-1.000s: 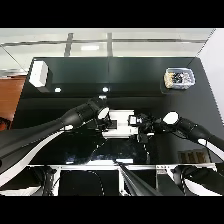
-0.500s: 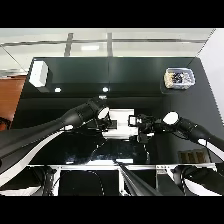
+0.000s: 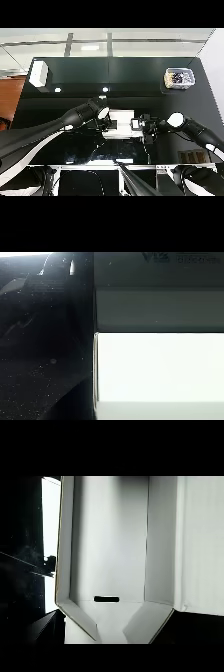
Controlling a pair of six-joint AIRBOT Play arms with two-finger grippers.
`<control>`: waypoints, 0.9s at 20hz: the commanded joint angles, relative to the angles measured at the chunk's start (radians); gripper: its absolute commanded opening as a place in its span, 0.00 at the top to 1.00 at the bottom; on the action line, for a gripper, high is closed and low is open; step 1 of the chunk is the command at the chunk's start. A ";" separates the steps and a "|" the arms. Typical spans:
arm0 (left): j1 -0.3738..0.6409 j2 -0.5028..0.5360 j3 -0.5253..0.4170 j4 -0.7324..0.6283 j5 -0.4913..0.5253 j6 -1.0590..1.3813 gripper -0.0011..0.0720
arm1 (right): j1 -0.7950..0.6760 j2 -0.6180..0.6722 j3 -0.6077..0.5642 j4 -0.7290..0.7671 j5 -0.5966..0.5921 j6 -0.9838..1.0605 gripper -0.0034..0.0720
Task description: Fold the box and place the chain.
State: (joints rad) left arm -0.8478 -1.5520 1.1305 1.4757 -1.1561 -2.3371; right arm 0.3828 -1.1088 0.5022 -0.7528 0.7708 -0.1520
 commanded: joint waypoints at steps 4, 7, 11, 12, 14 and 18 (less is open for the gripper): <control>0.000 0.000 0.000 0.000 -0.001 -0.001 0.95 | 0.000 0.021 0.001 0.001 0.008 0.014 0.66; 0.000 0.000 0.000 0.000 -0.001 -0.001 0.95 | 0.001 0.020 0.000 0.067 0.007 0.013 0.66; 0.000 0.000 0.000 0.000 0.001 -0.001 0.95 | 0.046 -0.003 0.000 0.182 -0.035 0.013 0.66; 0.000 0.000 0.000 0.000 0.000 -0.001 0.95 | 0.056 -0.013 0.000 0.190 -0.047 0.013 0.66; 0.000 0.000 0.000 0.000 0.000 -0.001 0.95 | 0.055 -0.025 0.000 0.203 -0.049 0.015 0.66; 0.000 0.000 0.000 0.001 0.001 -0.001 0.95 | 0.055 -0.026 0.000 0.201 -0.049 0.041 0.69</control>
